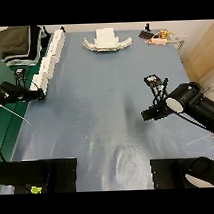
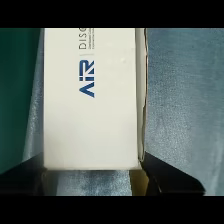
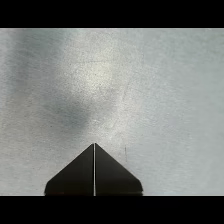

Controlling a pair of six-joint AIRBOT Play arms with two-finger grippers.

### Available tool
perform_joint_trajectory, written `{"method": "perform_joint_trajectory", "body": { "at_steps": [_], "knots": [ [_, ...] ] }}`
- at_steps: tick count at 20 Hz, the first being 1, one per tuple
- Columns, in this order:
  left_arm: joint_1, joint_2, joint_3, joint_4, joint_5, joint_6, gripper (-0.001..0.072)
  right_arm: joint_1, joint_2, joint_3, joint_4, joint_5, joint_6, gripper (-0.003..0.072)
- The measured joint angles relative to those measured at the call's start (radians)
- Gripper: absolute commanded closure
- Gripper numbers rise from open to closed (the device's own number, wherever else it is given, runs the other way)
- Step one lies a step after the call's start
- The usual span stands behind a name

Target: Fold the box.

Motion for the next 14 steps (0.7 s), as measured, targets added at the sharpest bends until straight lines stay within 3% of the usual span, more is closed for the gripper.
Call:
{"method": "perform_joint_trajectory", "body": {
  "at_steps": [14],
  "knots": [
    [-0.013,-0.021,0.010,-0.005,0.013,0.027,0.0238,0.000,0.000,0.000,0.000,0.000,0.000,0.0682]
  ]
}}
